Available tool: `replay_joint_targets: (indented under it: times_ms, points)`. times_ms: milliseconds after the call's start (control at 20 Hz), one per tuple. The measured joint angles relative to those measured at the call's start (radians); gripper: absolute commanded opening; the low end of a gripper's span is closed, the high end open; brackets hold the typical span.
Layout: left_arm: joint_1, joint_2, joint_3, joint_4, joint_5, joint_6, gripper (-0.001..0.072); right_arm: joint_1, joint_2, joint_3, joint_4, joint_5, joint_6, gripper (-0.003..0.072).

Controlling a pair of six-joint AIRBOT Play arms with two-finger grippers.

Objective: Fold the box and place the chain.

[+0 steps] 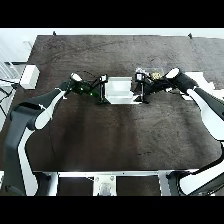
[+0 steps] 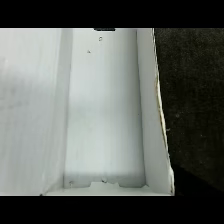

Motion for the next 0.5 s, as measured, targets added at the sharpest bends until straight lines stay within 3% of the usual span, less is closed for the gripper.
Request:
replay_joint_targets:
  times_ms: [100, 200, 500]
  points:
    - [0.000, 0.000, 0.000, 0.000, 0.000, 0.000, 0.0472, 0.010, -0.007, 0.000, 0.005, -0.019, 0.000, 0.0350]
    - [0.000, 0.000, 0.000, 0.000, 0.000, 0.000, 0.0472, 0.023, -0.011, 0.000, 0.015, -0.028, 0.000, 0.0216]
    - [0.001, 0.000, 0.000, 0.000, 0.000, 0.000, 0.0472, 0.059, -0.016, 0.000, 0.062, -0.054, -0.013, 0.0211]
